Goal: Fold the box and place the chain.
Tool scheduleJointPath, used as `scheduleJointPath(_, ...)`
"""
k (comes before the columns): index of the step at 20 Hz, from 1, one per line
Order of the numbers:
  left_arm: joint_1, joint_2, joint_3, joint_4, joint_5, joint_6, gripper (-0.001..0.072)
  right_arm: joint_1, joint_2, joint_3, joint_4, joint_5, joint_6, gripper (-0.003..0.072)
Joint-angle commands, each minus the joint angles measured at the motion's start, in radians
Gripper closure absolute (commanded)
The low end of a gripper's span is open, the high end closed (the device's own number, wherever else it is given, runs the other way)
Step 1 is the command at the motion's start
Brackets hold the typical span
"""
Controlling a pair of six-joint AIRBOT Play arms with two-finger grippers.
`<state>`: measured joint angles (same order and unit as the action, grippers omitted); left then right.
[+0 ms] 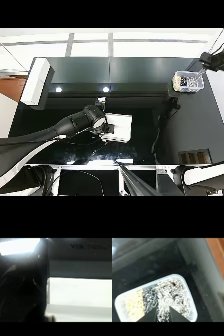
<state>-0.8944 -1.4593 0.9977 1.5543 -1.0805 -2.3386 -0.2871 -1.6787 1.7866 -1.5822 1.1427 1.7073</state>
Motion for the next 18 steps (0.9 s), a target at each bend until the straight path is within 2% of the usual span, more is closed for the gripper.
scheduleJointPath(1, 0.000, 0.000, 0.000, 0.000, 0.000, 0.000, 0.0678, 0.000, 0.143, 0.008, 0.063, 0.058, -0.135, 0.0658)
scheduleJointPath(5, 0.002, 0.000, 0.000, 0.001, 0.003, 0.001, 0.0678, -0.030, 0.339, 0.008, 0.250, 0.029, -0.193, 0.0656)
scheduleJointPath(11, 0.002, 0.000, 0.000, 0.001, 0.003, 0.001, 0.0678, -0.041, 0.559, 0.007, 0.499, 0.148, -0.244, 0.0655)
scheduleJointPath(14, 0.002, 0.000, 0.000, 0.001, 0.003, 0.001, 0.0678, 0.018, 0.631, 0.002, 0.489, 0.214, -0.231, 0.0655)
scheduleJointPath(18, 0.002, 0.000, 0.000, 0.001, 0.004, 0.001, 0.0679, 0.158, 0.701, -0.076, 0.489, 0.336, -0.230, 0.0655)
